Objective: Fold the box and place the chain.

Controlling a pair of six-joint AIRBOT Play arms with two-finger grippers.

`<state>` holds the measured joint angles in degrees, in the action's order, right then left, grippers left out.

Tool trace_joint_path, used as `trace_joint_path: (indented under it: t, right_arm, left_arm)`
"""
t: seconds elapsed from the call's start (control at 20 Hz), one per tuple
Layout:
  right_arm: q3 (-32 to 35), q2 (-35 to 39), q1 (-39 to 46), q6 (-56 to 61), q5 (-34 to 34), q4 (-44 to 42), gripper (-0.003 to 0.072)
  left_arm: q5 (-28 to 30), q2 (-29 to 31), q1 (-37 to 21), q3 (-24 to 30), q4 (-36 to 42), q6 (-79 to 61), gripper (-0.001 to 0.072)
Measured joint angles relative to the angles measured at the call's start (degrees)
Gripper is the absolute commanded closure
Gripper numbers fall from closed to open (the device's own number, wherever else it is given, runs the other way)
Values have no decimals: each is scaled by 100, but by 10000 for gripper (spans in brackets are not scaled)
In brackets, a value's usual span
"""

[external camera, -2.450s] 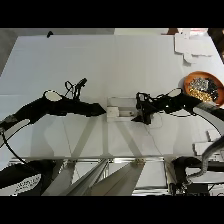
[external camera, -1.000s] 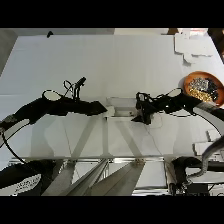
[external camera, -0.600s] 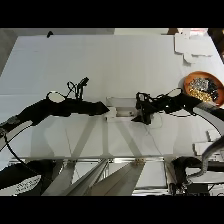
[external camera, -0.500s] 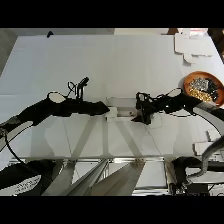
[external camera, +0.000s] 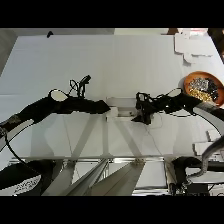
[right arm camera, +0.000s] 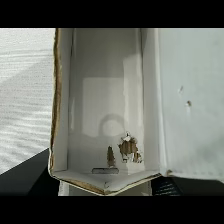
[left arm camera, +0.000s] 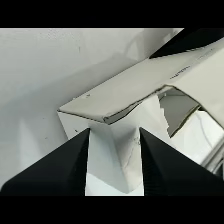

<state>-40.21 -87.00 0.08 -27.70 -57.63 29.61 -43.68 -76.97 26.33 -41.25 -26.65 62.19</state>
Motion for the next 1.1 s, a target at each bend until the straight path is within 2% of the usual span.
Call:
trace_joint_path:
  t: [0.35,0.6,0.8,1.1]
  right_arm:
    - [0,0,0,0,-2,-4,256]
    - [-2,0,0,0,-2,-11,256]
    - [-2,0,0,-2,-2,2,256]
    - [0,0,0,-11,-9,0,256]
  left_arm:
    - [214,0,297,-192,-1436,1211,358]
    - [284,0,350,-245,-1845,1631,367]
    - [173,0,483,-509,-2280,1943,388]
    - [-254,0,793,-813,-3407,3047,389]
